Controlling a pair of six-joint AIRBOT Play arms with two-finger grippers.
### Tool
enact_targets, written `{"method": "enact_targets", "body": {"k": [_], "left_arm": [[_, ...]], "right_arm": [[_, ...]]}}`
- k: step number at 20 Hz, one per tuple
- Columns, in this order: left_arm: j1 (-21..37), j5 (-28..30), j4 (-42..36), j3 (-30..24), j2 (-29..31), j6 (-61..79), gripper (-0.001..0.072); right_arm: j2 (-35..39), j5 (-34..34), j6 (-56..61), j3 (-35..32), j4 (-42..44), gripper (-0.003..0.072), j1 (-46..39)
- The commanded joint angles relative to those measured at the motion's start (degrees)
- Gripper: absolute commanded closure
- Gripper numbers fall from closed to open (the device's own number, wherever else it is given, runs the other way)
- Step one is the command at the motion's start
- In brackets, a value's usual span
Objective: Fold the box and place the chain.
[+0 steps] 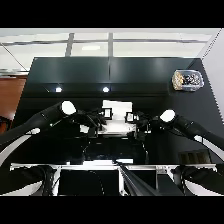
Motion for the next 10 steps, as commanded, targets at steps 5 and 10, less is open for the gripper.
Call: {"method": "enact_targets", "body": {"k": [5,10], "left_arm": [[11.02,-11.89,11.67,1.14,8.02,-18.99,0.0683],[28.37,-14.6,16.81,0.04,9.77,-59.21,0.0682]], "right_arm": [[-0.04,-0.13,0.07,0.0,0.02,0.0466,0.02],[-0.04,-0.13,0.07,0.0,0.02,0.0466,0.02]]}}
